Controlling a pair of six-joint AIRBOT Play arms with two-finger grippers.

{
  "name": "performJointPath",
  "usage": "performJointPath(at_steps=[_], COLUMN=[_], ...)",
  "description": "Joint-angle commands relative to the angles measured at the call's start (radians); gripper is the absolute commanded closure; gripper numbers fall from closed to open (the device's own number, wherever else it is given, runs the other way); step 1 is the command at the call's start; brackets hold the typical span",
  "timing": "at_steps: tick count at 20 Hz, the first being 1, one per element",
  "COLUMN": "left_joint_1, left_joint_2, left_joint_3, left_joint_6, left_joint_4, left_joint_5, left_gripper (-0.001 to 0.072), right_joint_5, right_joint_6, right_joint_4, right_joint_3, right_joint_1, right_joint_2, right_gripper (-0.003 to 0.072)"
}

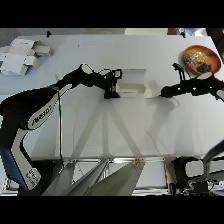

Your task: Fold the box and place the chain.

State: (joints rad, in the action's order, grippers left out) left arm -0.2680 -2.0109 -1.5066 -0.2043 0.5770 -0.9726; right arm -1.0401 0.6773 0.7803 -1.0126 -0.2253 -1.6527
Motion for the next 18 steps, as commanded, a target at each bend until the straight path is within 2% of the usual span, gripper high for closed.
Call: performJointPath(at_steps=[1,8,17,18], left_joint_1=[0.0,0.0,0.0,0.0], left_joint_2=[0.0,0.0,0.0,0.0], left_joint_3=[-0.001,-0.001,-0.001,-0.001], left_joint_6=[0.0,0.0,0.0,0.0], left_joint_4=[0.0,0.0,0.0,0.0], left_joint_5=[0.0,0.0,0.0,0.0], left_gripper=[0.0288,0.0288,0.0288,0.0288], right_joint_5=[0.034,-0.023,-0.051,-0.051], right_joint_6=[-0.006,-0.085,-0.099,-0.099], right_joint_4=[-0.07,-0.266,-0.374,-0.374], right_joint_3=[0.003,0.003,0.003,0.003], right_joint_1=[0.032,0.056,0.068,0.068], right_joint_2=[-0.042,-0.048,-0.043,-0.042], right_gripper=[0.0676,0.0675,0.0671,0.062])
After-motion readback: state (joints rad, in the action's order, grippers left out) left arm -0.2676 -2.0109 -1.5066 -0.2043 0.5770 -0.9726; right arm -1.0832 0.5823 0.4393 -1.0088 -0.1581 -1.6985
